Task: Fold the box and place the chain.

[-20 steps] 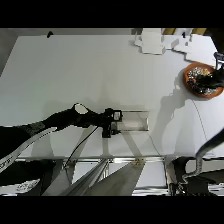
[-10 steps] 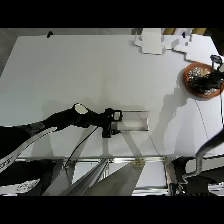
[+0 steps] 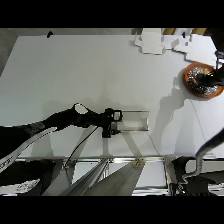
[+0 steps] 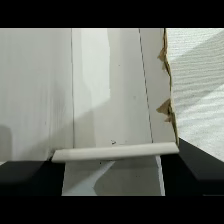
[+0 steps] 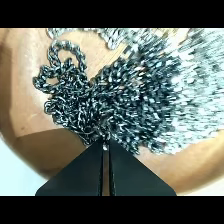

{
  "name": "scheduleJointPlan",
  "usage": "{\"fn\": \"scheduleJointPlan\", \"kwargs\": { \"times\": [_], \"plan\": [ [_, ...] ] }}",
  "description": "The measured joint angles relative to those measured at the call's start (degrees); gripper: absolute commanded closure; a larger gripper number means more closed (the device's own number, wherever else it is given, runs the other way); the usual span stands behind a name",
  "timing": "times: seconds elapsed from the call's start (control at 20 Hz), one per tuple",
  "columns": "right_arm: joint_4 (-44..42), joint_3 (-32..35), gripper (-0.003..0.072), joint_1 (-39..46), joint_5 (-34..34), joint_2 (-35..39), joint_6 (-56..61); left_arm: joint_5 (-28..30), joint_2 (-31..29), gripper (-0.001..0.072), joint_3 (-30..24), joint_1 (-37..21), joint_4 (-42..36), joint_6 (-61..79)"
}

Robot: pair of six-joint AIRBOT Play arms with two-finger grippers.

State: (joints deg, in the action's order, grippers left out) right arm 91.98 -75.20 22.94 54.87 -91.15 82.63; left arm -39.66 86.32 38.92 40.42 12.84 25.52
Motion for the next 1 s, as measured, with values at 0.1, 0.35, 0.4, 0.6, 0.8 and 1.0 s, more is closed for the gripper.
{"fn": "scheduleJointPlan", "kwargs": {
  "times": [0.1, 0.35, 0.4, 0.6, 0.8, 1.0],
  "plan": [
    [0.4, 0.0, 0.0665, 0.0, 0.0, 1.5, -0.2, 0.0, 0.0, 0.0438, 0.0, 0.0, 0.0, 0.0],
    [-1.5, 0.0, 0.0665, -0.6, 4.9, 4.6, -2.9, 0.0, 0.0, 0.0438, 0.0, 0.0, 0.0, 0.0],
    [-1.7, 0.0, 0.0665, -0.8, 6.0, 6.1, -3.4, 0.0, 0.0, 0.0438, 0.0, 0.0, 0.0, 0.0],
    [-5.9, 0.0, 0.0665, -1.9, 10.4, 15.9, -6.1, 0.0, 0.0, 0.0438, 0.0, 0.0, 0.0, 0.0],
    [-12.8, 0.0, 0.0664, -4.1, 15.6, 28.4, -7.5, 0.0, 0.0, 0.0438, 0.0, 0.0, 0.0, 0.0],
    [-17.0, 0.0, 0.0664, -8.4, 20.1, 39.0, -7.9, 0.0, 0.0, 0.0438, 0.0, 0.0, 0.0, 0.0]
  ]
}}
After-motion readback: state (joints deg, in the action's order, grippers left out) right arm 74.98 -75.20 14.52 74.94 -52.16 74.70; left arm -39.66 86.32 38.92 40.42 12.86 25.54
